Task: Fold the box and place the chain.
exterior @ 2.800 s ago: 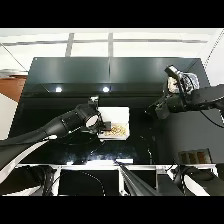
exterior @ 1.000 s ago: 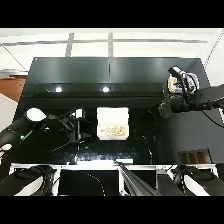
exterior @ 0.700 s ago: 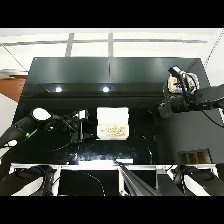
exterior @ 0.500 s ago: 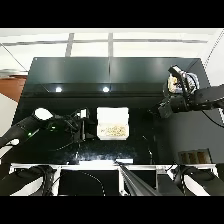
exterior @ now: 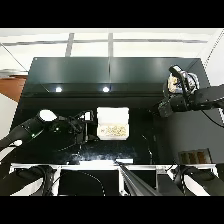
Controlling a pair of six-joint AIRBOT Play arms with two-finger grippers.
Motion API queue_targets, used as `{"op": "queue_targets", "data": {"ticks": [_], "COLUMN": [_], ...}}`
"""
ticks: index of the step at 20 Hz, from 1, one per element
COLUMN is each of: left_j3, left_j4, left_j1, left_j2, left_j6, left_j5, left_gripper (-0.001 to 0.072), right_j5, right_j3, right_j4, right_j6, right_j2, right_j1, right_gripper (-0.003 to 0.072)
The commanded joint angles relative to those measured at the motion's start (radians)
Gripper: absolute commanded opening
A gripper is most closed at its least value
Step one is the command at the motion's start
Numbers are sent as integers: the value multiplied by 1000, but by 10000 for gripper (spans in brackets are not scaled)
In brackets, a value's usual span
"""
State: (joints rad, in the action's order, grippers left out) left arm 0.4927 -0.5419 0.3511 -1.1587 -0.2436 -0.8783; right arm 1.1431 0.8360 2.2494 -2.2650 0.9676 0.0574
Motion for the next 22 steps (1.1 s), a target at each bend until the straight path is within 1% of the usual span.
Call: {"op": "queue_targets", "data": {"ticks": [1,7,11,12,18,22], "left_j3": [0,1,18,24,33,33], "left_j4": [0,0,1,1,0,1], "left_j1": [4,4,6,6,6,6], "left_j2": [-1,-1,-2,-6,-62,-64], "left_j6": [1,0,0,1,0,-20], "left_j5": [16,27,29,28,-5,-3], "left_gripper": [704,701,700,688,689,690], "right_j5": [-1,-4,-13,-14,-14,-15], "right_j3": [0,0,0,0,0,0], "right_j4": [1,1,1,1,2,1], "right_j6": [0,0,0,0,6,6], "right_j2": [-1,-1,-1,-1,-1,-1], "right_j1": [1,1,1,1,1,1], "right_gripper": [512,512,512,512,512,512]}}
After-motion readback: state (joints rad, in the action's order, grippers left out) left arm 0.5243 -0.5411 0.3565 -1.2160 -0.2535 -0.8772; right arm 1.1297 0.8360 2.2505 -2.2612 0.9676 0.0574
